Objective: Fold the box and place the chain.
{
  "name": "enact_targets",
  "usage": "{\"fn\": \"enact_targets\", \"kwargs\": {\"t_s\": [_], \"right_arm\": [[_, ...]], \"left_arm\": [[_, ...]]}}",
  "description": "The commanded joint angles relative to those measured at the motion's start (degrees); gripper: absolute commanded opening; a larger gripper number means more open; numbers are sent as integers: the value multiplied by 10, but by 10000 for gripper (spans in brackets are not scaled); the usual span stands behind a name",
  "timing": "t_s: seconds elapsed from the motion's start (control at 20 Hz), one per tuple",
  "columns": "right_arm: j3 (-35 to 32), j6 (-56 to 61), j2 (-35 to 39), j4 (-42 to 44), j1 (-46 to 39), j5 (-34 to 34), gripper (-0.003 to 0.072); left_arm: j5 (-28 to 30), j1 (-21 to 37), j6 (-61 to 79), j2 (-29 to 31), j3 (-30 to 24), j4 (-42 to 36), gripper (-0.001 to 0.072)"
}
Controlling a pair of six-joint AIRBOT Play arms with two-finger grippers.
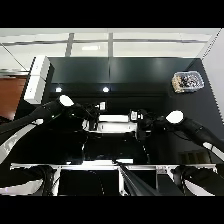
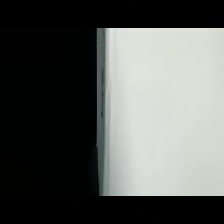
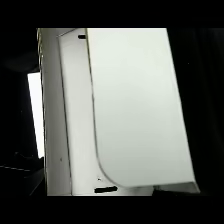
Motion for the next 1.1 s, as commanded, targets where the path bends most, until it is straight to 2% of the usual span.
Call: {"fn": "enact_targets", "kwargs": {"t_s": [0.0,0.8,1.05], "right_arm": [[0,-31,-37,14,-2,8,712],[0,-11,-46,10,-2,-14,711],[0,18,-47,-21,-2,-23,711]], "left_arm": [[0,0,-4,0,0,0,30],[0,0,-4,0,0,0,30],[0,0,-4,0,0,0,30]]}}
